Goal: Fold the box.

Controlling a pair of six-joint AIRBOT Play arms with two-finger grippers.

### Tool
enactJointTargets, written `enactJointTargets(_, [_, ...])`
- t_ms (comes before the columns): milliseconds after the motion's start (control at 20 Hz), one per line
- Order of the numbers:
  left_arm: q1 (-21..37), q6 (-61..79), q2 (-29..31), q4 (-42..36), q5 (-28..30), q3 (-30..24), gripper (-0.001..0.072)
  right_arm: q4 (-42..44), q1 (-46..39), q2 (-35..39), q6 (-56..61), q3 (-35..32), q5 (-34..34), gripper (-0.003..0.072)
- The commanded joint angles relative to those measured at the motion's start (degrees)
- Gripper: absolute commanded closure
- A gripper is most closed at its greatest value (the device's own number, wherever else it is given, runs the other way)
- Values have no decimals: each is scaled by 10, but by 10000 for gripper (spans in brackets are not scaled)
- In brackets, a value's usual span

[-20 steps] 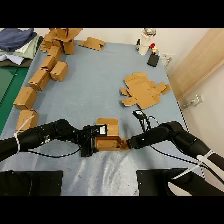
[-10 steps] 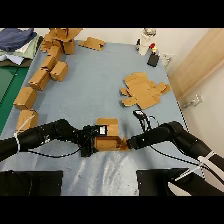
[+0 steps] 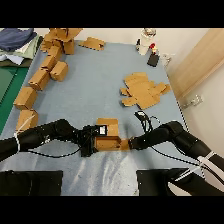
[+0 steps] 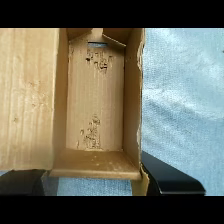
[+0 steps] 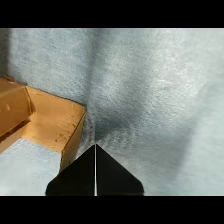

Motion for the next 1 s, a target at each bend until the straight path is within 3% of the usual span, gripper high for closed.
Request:
enactJointTargets(0, [0,0,0,0,0,0,243,20,0,-17,-6,-1,-2,683])
enactJointTargets(200, [0,0,0,0,0,0,243,75,1,-25,-35,1,-1,683])
enactJointTargets(500, [0,0,0,0,0,0,243,80,1,24,-34,9,-9,684])
enactJointTargets(850, [0,0,0,0,0,0,243,108,1,30,-43,40,-10,681])
enactJointTargets(900, [0,0,0,0,0,0,243,122,1,30,-52,40,-10,650])
enactJointTargets(950, [0,0,0,0,0,0,243,136,1,28,-57,40,-10,553])
